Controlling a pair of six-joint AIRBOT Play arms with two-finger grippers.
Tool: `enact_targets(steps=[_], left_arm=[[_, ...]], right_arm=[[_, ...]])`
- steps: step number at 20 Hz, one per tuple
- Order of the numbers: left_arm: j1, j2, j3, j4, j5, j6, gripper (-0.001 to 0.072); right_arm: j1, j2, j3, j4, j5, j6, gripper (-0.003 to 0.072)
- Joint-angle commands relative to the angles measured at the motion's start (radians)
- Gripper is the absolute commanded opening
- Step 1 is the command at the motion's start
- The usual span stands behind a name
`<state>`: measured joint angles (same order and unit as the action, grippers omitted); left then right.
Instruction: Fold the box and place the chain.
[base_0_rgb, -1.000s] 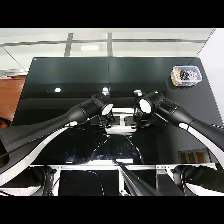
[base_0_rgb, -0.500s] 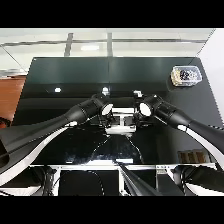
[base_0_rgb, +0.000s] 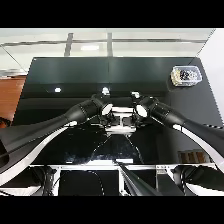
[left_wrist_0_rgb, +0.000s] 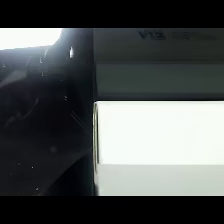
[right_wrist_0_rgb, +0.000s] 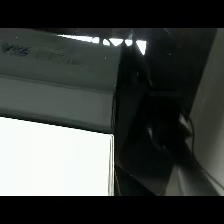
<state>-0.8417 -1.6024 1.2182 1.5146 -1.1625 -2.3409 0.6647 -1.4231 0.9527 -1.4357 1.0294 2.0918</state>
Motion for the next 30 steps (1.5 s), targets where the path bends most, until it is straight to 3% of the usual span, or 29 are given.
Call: enact_targets(steps=[1, 2, 5, 6, 7, 10, 13, 16, 18, 20, 21, 22, 23, 24, 27, 30], left_arm=[[0.001, 0.0, 0.001, -0.006, 0.0, -0.004, 0.0026], [0.001, 0.0, 0.001, -0.005, 0.0, -0.004, 0.0026], [0.001, 0.0, 0.001, -0.005, 0.0, -0.004, 0.0026], [0.001, 0.0, 0.001, -0.005, 0.0, -0.004, 0.0026], [0.001, 0.0, 0.001, -0.005, 0.0, -0.004, 0.0026], [0.001, 0.0, 0.001, -0.005, 0.0, -0.004, 0.0026], [0.001, 0.0, 0.001, -0.005, -0.001, -0.004, 0.0026], [0.001, 0.0, 0.001, -0.005, 0.0, -0.004, 0.0026], [0.001, 0.0, 0.001, -0.005, 0.002, -0.004, 0.0026], [0.001, 0.0, 0.001, -0.005, 0.002, -0.004, 0.0026], [0.001, 0.0, 0.001, -0.005, 0.002, -0.004, 0.0026], [0.001, 0.0, 0.001, -0.005, 0.002, -0.004, 0.0026], [0.001, 0.0, 0.001, -0.005, 0.002, -0.004, 0.0026], [0.002, 0.0, 0.001, -0.005, 0.002, -0.004, 0.0026], [0.002, 0.0, 0.001, -0.005, 0.001, -0.003, 0.0026], [0.002, 0.0, 0.001, -0.005, 0.001, -0.003, 0.0026]], right_arm=[[0.002, 0.0, 0.006, 0.005, 0.02, 0.006, 0.0063], [0.002, 0.0, 0.006, 0.002, 0.021, 0.006, 0.0016], [0.002, 0.002, 0.006, 0.003, 0.021, 0.006, 0.0021], [0.002, 0.007, 0.006, 0.002, 0.023, 0.006, 0.0131], [-0.001, 0.016, 0.006, 0.002, 0.026, 0.006, 0.0303], [-0.018, 0.074, 0.021, 0.002, 0.079, -0.043, 0.0318], [-0.055, 0.216, 0.079, -0.033, 0.17, -0.138, 0.0317], [-0.136, 0.394, 0.13, -0.203, 0.251, -0.175, 0.0317], [-0.215, 0.471, 0.129, -0.436, 0.248, -0.175, 0.0317], [-0.32, 0.475, 0.123, -0.604, 0.193, -0.175, 0.0317], [-0.391, 0.469, 0.109, -0.616, 0.11, -0.175, 0.0318], [-0.472, 0.459, 0.08, -0.601, 0.003, -0.174, 0.0363], [-0.566, 0.431, 0.045, -0.558, -0.096, -0.174, 0.0627], [-0.66, 0.384, 0.029, -0.467, -0.14, -0.175, 0.0671], [-0.838, 0.203, 0.082, -0.095, -0.241, -0.216, 0.067], [-0.863, -0.035, 0.345, 0.003, -0.193, -0.198, 0.0668]])
